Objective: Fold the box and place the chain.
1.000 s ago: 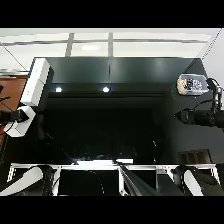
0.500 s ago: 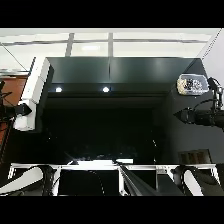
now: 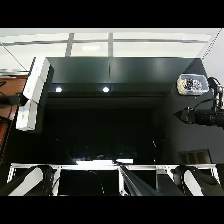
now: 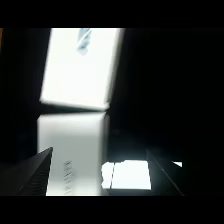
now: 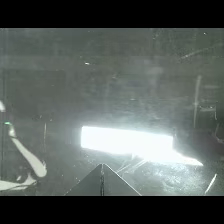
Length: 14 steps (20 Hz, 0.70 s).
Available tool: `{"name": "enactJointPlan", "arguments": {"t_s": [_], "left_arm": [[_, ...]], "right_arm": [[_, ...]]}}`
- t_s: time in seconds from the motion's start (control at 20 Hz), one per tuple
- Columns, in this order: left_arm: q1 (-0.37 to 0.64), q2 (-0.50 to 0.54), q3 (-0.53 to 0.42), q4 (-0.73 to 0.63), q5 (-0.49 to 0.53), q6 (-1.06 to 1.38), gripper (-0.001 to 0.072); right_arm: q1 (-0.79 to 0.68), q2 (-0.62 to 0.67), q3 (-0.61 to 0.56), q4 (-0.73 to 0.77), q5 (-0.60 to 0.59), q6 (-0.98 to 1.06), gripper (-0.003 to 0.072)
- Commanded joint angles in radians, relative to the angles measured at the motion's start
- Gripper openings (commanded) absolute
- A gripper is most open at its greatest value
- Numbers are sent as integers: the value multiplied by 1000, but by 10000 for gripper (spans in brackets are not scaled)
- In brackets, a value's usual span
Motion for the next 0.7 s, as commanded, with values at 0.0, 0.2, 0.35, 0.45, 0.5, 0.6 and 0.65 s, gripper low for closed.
{"name": "enactJointPlan", "arguments": {"t_s": [0.0, 0.2, 0.35, 0.45, 0.5, 0.6, 0.65], "left_arm": [[-129, 163, 14, -182, -7, -11, 655], [-396, 303, -49, -236, 2, 70, 30], [-523, 343, -188, -227, 116, 69, 30], [-550, 342, -243, -246, 147, 43, 31], [-550, 340, -252, -270, 143, 41, 31], [-550, 336, -254, -284, 128, 42, 31], [-549, 336, -254, -284, 130, 42, 31]], "right_arm": [[67, 3, 19, 2, 11, -35, 18], [278, 3, 12, -100, -277, -133, 18], [327, 1, -22, -211, -567, -130, 19], [316, -2, -29, -234, -609, -129, 19], [314, -2, -29, -230, -579, -129, 20], [314, -2, -29, -231, -528, -130, 19], [314, -2, -29, -231, -525, -130, 19]]}}
